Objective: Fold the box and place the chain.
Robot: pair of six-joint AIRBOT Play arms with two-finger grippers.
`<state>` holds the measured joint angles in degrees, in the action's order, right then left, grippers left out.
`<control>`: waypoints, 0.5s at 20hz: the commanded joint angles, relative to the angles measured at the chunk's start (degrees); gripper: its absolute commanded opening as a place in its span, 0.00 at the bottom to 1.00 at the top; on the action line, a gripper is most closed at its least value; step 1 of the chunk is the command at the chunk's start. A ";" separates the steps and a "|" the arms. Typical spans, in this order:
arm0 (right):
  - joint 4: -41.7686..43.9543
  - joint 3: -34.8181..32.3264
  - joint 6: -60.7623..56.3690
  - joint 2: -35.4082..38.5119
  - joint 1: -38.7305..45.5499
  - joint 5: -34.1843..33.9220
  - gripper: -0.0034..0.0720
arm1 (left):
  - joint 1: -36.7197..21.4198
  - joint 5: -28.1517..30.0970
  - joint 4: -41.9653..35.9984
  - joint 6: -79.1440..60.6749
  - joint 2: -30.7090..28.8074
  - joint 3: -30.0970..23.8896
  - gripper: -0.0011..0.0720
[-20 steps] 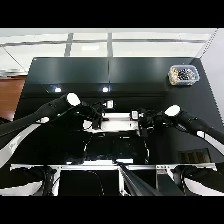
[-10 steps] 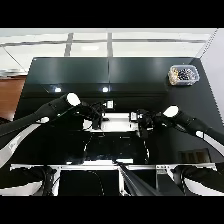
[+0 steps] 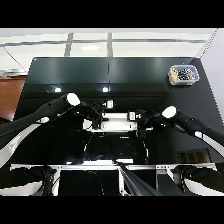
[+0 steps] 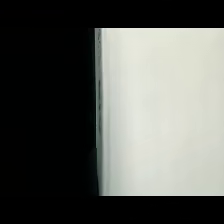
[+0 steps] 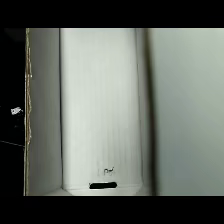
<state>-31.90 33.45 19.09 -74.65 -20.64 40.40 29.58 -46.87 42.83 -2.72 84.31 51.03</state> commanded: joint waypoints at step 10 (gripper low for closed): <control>0.26 0.04 -0.07 -0.04 0.11 -0.17 0.96 | 0.02 0.09 -3.02 -0.07 0.00 0.07 0.05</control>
<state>-31.68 33.45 19.00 -74.67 -20.53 40.16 29.58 -46.68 41.76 -2.76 84.31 51.03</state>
